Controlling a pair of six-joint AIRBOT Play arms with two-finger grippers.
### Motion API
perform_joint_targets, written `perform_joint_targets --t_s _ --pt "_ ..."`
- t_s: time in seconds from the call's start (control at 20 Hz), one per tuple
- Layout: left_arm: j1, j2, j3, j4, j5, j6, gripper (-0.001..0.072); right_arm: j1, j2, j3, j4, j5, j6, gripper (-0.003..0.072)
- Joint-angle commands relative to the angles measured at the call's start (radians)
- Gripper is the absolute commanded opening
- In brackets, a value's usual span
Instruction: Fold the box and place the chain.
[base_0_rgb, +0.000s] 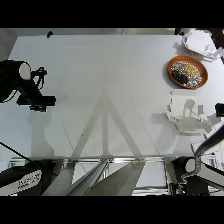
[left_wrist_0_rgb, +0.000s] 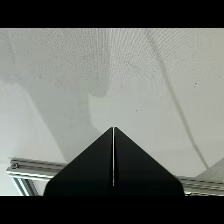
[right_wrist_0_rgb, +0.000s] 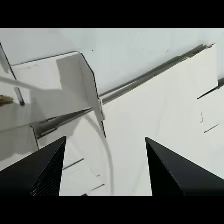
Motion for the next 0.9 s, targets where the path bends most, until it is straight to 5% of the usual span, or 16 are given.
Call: perform_joint_targets --t_s 0.0,0.1,0.3,0.35,0.4,0.6,0.85 --pt "0.001 0.001 0.0 0.0 0.0 0.0 0.001 -0.027 -0.067 0.005 -0.026 -0.013 -0.078 0.0545" --pt "0.0 0.001 0.0 0.0 0.0 0.0 0.001 -0.027 -0.097 0.005 -0.026 -0.047 -0.078 0.0524" --pt "0.0 0.001 0.0 0.0 0.0 0.0 0.001 -0.031 -0.162 0.005 0.097 -0.096 -0.074 0.0347" --pt "0.001 0.001 0.0 0.0 0.0 0.0 0.001 -0.031 -0.173 0.005 0.131 -0.102 -0.074 0.0233" --pt "0.001 0.001 0.0 0.0 0.0 0.0 0.001 -0.031 -0.185 0.005 0.166 -0.096 -0.079 0.0029" --pt "0.0 0.001 0.0 0.001 0.0 0.0 0.001 -0.01 -0.158 0.005 0.28 -0.013 -0.178 0.001" --pt "0.001 0.001 0.0 0.0 0.0 0.0 0.001 0.046 -0.031 -0.002 0.711 0.1 -0.426 0.0009"
